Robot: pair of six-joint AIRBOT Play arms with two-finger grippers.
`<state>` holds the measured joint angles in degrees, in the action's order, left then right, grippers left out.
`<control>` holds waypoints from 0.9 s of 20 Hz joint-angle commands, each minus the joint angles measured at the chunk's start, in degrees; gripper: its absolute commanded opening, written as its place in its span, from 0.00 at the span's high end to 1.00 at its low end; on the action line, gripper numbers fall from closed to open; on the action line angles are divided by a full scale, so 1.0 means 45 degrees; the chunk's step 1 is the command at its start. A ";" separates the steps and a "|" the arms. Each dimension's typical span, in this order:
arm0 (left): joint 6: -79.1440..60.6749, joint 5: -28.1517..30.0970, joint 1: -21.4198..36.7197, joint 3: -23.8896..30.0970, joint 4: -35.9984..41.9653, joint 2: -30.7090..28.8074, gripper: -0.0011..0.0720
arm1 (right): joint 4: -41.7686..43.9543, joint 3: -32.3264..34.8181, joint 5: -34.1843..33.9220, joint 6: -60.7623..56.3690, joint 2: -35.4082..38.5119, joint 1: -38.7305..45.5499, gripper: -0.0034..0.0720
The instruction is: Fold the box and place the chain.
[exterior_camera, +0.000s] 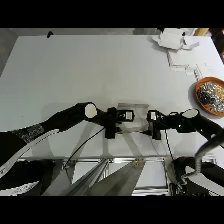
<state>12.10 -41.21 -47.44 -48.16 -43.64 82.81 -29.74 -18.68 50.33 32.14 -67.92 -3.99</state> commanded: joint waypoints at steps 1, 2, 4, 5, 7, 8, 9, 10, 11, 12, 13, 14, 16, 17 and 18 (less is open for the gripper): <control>0.0986 -0.0092 -0.0019 0.0000 -0.0121 0.0019 0.42 | 0.0010 0.0000 0.0005 -0.0029 0.0010 0.0000 0.38; 0.1171 -0.0199 0.0005 0.0000 -0.0340 -0.0044 0.42 | 0.0005 0.0000 0.0005 -0.0034 0.0010 0.0000 0.38; 0.1559 -0.0408 0.0117 0.0005 -0.0782 -0.0291 0.42 | 0.0005 0.0000 0.0005 -0.0034 0.0010 0.0000 0.38; 0.1783 -0.0597 0.0185 0.0000 -0.0874 -0.0461 0.42 | 0.0005 0.0000 0.0005 -0.0034 0.0010 0.0000 0.38; 0.2599 -0.1253 0.0423 0.0000 -0.1020 -0.1054 0.52 | 0.0005 0.0000 0.0005 -0.0034 0.0010 0.0000 0.38; 0.3385 -0.1603 0.0578 0.0000 -0.1263 -0.1409 0.67 | 0.0010 0.0000 0.0005 -0.0034 0.0010 0.0000 0.38; 0.4439 -0.1943 0.0763 0.0000 -0.1647 -0.1783 0.77 | 0.0005 0.0000 0.0005 -0.0034 0.0010 0.0000 0.38; 0.5804 -0.2259 0.1020 0.0000 -0.2254 -0.2200 0.82 | 0.0010 0.0000 0.0005 -0.0034 0.0010 0.0000 0.38; 0.7402 -0.2477 0.1326 0.0005 -0.3026 -0.2603 0.85 | 0.0005 0.0000 0.0005 -0.0034 0.0010 0.0000 0.38; 0.8995 -0.2579 0.1642 0.0044 -0.3857 -0.2900 0.97 | 0.0005 0.0000 0.0005 -0.0034 0.0010 0.0000 0.38; 1.0676 -0.2560 0.1987 0.0160 -0.4609 -0.3118 0.98 | 0.0010 0.0000 0.0005 -0.0034 0.0010 0.0000 0.38; 1.2526 -0.2560 0.2365 0.0321 -0.5158 -0.3235 0.98 | 0.0010 0.0000 0.0005 -0.0034 0.0010 0.0000 0.38; 1.5178 -0.2555 0.2997 0.0811 -0.5319 -0.3245 0.98 | 0.0010 0.0000 0.0005 -0.0029 0.0010 0.0000 0.38; 1.6150 -0.2501 0.3201 0.1151 -0.5299 -0.3245 0.98 | 0.0005 0.0000 0.0005 -0.0034 0.0010 0.0000 0.38; 1.6854 -0.2351 0.3293 0.1515 -0.5207 -0.3240 0.98 | 0.0005 0.0000 0.0005 -0.0034 0.0010 0.0000 0.38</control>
